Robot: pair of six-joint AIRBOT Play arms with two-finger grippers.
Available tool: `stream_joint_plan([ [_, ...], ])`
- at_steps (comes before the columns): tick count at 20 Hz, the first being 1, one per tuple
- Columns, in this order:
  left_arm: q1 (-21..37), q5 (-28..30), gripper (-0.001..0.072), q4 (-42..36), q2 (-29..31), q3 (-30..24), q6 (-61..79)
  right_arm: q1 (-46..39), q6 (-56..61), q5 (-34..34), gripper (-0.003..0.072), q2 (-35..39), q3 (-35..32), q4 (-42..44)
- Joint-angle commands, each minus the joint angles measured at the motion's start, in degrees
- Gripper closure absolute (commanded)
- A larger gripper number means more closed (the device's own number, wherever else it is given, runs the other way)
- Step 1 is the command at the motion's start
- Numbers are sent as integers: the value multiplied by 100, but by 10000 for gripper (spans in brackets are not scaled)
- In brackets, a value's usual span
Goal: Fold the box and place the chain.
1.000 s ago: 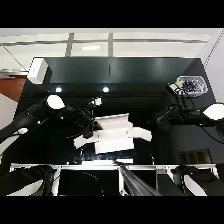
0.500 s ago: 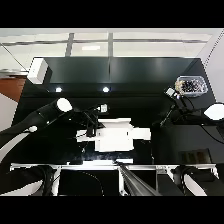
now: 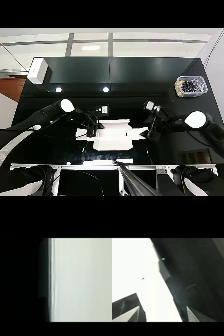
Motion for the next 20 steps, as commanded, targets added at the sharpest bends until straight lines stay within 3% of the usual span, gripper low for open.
stream_joint_plan([
  [1, -2, 17, 683, 94, -20, -4, -2, 490, -83, -168, -18, -22, -247, -17],
  [11, -31, 164, 684, 96, -17, -177, -2, 603, -1145, -295, -18, -26, -520, 44],
  [17, -186, 328, 684, 142, -17, -184, -13, 1379, -1152, -892, -18, -46, -531, -46],
  [20, -186, 328, 683, 140, -17, -181, -20, 1491, -1152, -874, -18, -140, -531, -192],
])
